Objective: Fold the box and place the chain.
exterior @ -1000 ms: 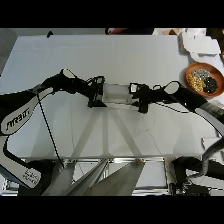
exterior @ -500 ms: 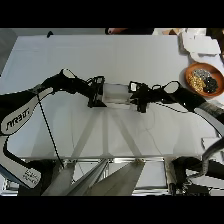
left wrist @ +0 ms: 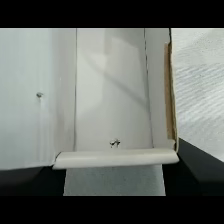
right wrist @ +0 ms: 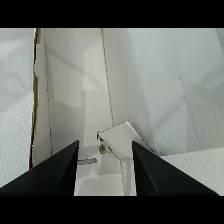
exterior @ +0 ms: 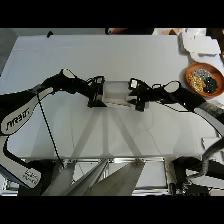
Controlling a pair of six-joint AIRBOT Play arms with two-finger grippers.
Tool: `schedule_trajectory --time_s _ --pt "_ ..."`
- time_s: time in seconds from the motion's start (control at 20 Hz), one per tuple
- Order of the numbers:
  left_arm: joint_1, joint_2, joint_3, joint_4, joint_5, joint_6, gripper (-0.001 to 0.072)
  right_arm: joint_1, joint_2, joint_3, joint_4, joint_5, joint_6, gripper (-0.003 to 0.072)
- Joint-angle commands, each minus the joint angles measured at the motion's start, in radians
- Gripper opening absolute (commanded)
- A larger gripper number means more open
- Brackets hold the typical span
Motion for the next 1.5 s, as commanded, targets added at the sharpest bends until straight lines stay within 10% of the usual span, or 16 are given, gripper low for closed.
schedule_trajectory --time_s 0.0,0.2,0.3,0.45,1.0,1.45 --pt "0.0 0.0 -0.001 0.0 0.0 0.0 0.0258 0.001 -0.001 0.0 0.002 -0.001 0.001 0.0414" --pt "0.0 0.0 -0.001 0.0 0.0 0.0 0.0258 0.001 -0.001 0.0 0.002 -0.001 0.011 0.0361" --pt "0.0 0.0 -0.001 0.0 0.0 0.0 0.0258 0.001 -0.001 0.0 0.002 0.01 0.011 0.0137" --pt "0.0 0.0 -0.001 0.0 0.0 0.0 0.0258 0.001 -0.001 0.0 0.002 0.026 0.011 0.0007" --pt "0.0 0.0 0.0 0.0 0.0 0.0 0.0258 -0.007 0.206 0.0 -0.08 0.063 0.233 0.0009" --pt "0.0 0.0 -0.001 0.0 0.0 0.0 0.0258 -0.304 0.462 -0.002 -0.381 0.254 1.05 0.0007"
